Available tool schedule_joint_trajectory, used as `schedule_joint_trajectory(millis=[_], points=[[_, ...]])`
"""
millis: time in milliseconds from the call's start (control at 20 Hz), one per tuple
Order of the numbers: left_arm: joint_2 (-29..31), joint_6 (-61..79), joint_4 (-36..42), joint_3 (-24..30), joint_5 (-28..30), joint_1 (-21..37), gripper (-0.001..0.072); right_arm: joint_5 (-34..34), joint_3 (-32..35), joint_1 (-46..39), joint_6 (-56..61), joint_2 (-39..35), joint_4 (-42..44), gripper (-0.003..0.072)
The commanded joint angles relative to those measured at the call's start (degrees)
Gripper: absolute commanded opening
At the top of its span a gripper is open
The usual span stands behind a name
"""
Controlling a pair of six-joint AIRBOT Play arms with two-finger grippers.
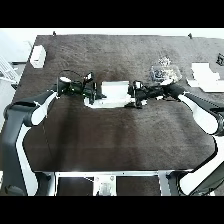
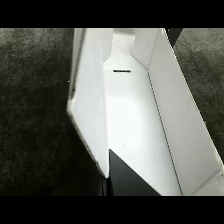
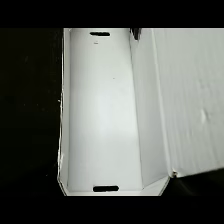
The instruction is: Fold the box and place the chain.
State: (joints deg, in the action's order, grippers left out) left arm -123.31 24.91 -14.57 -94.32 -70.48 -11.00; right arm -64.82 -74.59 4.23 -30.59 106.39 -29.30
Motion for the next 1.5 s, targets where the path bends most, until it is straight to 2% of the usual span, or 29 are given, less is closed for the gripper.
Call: schedule_joint_trajectory(millis=[0,1300,1450], points=[[0.0,0.0,0.0,0.0,0.0,0.0,0.0023,-4.0,-3.1,0.1,0.0,2.4,0.0,0.0690],[0.0,0.0,0.0,0.0,0.0,0.0,0.0023,-6.0,-7.8,0.3,2.6,6.3,-2.3,0.0688],[0.0,0.0,0.0,0.0,0.0,0.0,0.0023,-6.3,-7.8,0.3,2.6,6.3,-2.3,0.0644]])
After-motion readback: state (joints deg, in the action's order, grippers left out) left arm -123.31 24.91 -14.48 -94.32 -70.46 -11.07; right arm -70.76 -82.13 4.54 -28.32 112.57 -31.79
